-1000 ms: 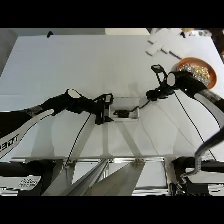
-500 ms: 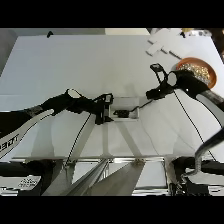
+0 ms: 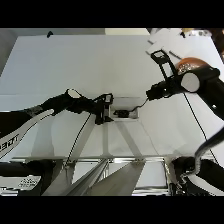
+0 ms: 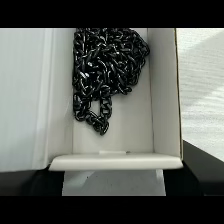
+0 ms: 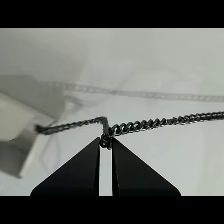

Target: Fold the box and place the chain.

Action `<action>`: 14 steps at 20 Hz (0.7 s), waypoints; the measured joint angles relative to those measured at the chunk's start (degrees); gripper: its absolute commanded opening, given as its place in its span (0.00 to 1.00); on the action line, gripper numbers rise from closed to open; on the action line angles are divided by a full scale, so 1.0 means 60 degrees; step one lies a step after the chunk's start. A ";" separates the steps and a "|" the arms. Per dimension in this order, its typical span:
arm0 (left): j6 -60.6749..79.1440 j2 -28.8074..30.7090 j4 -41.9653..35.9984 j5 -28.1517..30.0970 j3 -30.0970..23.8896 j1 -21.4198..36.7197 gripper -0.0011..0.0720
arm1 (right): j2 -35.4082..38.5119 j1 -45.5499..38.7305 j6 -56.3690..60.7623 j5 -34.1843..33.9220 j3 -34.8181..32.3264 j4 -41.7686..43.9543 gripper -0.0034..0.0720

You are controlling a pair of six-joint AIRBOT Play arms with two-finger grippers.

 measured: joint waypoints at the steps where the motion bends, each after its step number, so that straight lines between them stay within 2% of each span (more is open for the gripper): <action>1: 0.0000 0.0000 0.0000 0.0000 0.0000 0.0000 0.30 | 0.0313 0.0251 0.0055 0.0033 -0.0004 0.0113 0.07; 7: -0.0004 0.0000 0.0000 0.0000 0.0000 0.0000 0.30 | 0.1690 0.1738 0.0554 -0.0240 -0.0004 0.0470 0.07; 14: -0.0004 0.0000 0.0000 0.0000 0.0000 0.0000 0.30 | 0.2029 0.2892 0.0838 -0.1086 -0.0007 0.1224 0.07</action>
